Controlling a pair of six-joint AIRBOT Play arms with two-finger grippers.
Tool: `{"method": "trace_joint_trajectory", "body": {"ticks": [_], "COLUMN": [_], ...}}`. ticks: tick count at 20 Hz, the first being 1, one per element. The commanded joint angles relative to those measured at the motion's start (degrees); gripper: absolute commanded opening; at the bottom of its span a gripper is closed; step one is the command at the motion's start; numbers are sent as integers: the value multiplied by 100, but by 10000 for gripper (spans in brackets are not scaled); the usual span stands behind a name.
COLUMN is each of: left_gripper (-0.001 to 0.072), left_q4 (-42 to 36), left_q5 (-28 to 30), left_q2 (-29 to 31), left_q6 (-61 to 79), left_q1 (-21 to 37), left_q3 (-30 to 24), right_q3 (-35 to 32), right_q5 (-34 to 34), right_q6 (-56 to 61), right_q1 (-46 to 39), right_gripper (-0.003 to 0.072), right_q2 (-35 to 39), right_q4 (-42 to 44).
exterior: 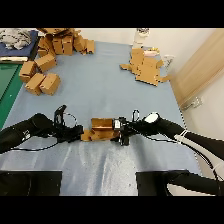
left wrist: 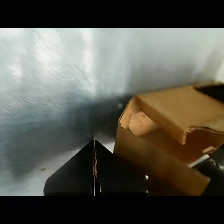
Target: Fold the box.
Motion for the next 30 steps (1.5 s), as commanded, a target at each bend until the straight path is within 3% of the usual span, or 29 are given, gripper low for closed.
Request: {"method": "trace_joint_trajectory", "body": {"ticks": [1, 6, 8, 14, 15, 16, 20, 21, 27, 30], "left_gripper": [12, 14, 177, 175, 237, 370, 367, 336, 363, 362], "left_q4": [-240, -181, -214, -286, -376, -409, -402, -402, -660, -660], "left_q5": [-195, -142, -149, -103, -105, -146, -190, -116, 127, -28], "left_q2": [98, 404, 382, 382, 387, 385, 378, 378, 378, 378], "left_q6": [249, 273, 293, 332, 380, 374, 376, 378, 560, 1034], "left_q1": [-7, 2, -7, -7, -4, -4, -4, -7, -7, -7], "left_q3": [116, 157, 157, 160, 164, 188, 236, 236, 236, 236], "right_q3": [-2, -2, -2, -2, -2, -2, -2, -2, -2, -2], "right_q5": [-13, -13, -13, -15, -15, -15, -15, -15, -15, -17], "right_q6": [0, 0, 0, 0, 0, 0, 0, 0, 0, 0], "right_q1": [4, 4, 4, 4, 4, 4, 4, 4, 4, 4], "right_gripper": [456, 456, 456, 456, 457, 456, 456, 456, 456, 456], "right_q2": [-2, -2, -2, -2, -2, -2, -2, -2, -2, -2], "right_q4": [0, 2, 2, 0, 0, 0, 0, 0, 0, 0]}}
